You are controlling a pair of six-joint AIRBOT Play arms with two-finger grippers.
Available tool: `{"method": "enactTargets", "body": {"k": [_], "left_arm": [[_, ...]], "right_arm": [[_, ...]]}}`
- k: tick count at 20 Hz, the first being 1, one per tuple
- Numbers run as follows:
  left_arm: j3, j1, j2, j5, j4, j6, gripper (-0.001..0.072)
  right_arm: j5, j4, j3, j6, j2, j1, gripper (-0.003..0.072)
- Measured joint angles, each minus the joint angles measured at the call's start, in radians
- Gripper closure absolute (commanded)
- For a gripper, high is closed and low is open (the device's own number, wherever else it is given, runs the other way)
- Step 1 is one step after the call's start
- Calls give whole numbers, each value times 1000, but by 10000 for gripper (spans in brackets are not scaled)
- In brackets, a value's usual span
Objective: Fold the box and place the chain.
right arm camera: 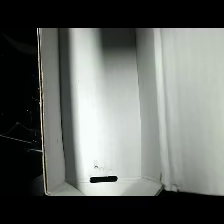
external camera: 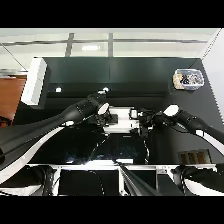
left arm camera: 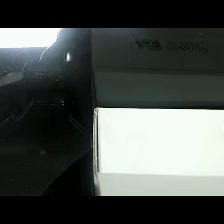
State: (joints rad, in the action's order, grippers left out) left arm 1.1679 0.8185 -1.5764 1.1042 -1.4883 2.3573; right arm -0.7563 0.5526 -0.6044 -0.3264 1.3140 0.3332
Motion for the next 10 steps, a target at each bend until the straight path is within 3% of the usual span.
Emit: {"method": "enactTargets", "body": {"k": [10], "left_arm": [[0,0,0,-1,1,-1,679]], "right_arm": [[0,-8,0,0,0,0,291]]}}
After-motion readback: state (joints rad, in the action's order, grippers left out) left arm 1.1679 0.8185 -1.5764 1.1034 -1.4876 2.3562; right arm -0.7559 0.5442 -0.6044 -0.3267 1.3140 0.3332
